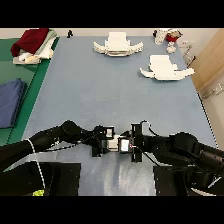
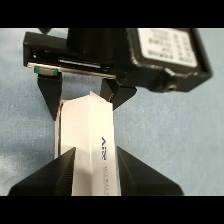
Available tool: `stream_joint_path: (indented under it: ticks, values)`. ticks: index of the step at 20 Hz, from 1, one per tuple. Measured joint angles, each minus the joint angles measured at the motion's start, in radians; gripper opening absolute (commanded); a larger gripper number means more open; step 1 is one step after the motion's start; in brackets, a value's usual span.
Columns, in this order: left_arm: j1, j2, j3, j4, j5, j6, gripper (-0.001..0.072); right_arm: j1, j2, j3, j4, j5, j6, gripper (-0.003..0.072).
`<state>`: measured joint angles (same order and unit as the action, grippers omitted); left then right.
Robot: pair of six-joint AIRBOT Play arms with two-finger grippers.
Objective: Fold the box.
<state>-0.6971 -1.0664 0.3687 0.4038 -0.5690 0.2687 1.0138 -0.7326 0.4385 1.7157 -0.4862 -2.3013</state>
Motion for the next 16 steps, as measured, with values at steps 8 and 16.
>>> stream_joint_path:
  ticks: [8, 16]
  values:
    - [0.000, 0.000, 0.000, 0.000, 0.002, -0.001, 0.0528, -0.010, -0.012, 0.000, -0.011, 0.016, 0.023, 0.0283]
    - [0.000, 0.000, 0.000, 0.000, 0.001, 0.000, 0.0528, -0.008, -0.048, 0.000, 0.033, 0.001, 0.024, 0.0280]
